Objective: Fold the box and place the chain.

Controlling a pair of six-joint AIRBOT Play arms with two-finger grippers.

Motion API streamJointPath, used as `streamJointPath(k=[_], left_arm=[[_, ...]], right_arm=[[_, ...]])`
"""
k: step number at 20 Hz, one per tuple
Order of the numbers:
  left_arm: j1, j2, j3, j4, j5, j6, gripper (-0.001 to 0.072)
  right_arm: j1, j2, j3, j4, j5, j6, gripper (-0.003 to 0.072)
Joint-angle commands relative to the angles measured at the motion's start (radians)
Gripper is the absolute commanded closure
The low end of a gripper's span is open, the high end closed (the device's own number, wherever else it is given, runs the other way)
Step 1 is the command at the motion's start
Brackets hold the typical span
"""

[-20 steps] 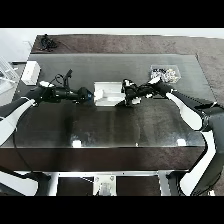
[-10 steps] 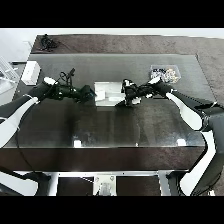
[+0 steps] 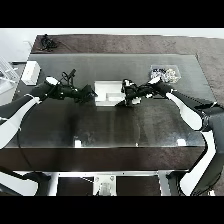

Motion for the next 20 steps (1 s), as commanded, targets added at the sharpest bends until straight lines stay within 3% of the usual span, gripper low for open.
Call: streamJointPath(k=[1,15,17,20], left_arm=[[-0.020,-0.002,0.039,0.097,0.003,-0.078,0.0321],[-0.046,-0.004,0.080,0.204,-0.025,-0.175,0.0319],[-0.052,-0.005,0.090,0.244,-0.022,-0.193,0.0106],[-0.061,-0.016,0.143,0.295,-0.045,-0.232,0.0091]], right_arm=[[0.000,0.000,0.000,0.000,0.000,0.000,0.0108],[0.000,0.000,0.000,0.000,0.000,0.000,0.0108],[0.000,0.000,0.000,0.000,0.000,0.000,0.0108],[0.000,0.000,0.000,0.000,0.000,0.000,0.0108]])
